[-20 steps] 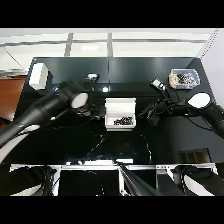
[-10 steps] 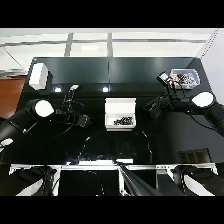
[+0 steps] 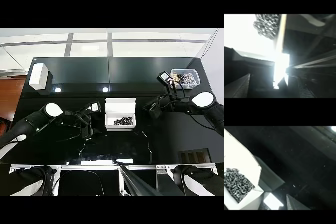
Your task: Fold the box and place the chain.
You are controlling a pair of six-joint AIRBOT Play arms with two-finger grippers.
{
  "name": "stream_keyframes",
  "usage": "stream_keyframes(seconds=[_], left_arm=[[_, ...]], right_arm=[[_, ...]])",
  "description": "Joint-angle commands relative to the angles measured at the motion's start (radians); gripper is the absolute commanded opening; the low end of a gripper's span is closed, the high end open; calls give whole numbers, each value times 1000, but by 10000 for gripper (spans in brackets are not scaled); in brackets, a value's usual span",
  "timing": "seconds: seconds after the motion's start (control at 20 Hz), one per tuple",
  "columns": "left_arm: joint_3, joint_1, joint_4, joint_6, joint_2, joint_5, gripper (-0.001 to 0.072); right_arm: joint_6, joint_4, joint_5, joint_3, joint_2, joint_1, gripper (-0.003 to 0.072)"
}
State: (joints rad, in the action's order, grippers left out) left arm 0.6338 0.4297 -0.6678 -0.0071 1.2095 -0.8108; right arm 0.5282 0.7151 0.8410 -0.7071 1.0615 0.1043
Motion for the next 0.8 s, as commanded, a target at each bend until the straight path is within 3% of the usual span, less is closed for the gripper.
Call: stream_keyframes(seconds=[0.0, 0.35, 0.5, 0.75], left_arm=[[-2, 10, 35, 112, 17, 90, 715], [-1, 18, 116, 172, 80, 96, 714], [1, 17, 237, 268, 126, 96, 715], [23, 18, 231, 288, 142, 104, 714]], right_arm=[[-1, 0, 19, -1, 1, 0, 327], [-1, 0, 42, -1, 1, 0, 327], [-1, 0, 64, -1, 1, 0, 327], [-1, 0, 79, -1, 1, 0, 327]])
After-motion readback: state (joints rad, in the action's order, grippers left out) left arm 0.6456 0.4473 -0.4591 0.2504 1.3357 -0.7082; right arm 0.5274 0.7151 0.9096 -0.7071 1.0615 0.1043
